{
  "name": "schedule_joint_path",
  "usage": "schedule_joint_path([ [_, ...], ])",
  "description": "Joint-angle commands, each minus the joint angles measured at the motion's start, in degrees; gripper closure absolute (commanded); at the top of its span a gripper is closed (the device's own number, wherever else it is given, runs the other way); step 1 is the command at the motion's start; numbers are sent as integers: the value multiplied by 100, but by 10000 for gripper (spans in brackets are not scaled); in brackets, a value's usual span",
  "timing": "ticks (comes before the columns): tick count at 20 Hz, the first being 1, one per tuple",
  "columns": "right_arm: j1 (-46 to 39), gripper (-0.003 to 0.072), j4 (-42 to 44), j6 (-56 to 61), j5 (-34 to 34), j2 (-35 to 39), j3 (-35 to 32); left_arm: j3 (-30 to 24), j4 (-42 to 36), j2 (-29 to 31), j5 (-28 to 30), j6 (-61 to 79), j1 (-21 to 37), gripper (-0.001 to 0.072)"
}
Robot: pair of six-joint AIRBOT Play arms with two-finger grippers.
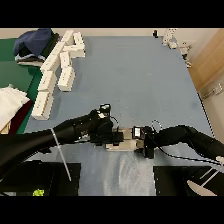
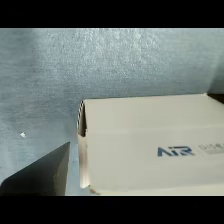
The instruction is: Fold the box.
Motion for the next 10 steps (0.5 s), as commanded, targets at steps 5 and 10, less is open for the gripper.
schedule_joint_path([
  [5, 2, 173, 0, 2, 2, 0, 0, 540, 741, -667, -535, -811, -428, 254],
  [10, 4, 172, 2, 2, 2, 0, 0, 540, 833, -767, -531, -1012, -546, 430],
])
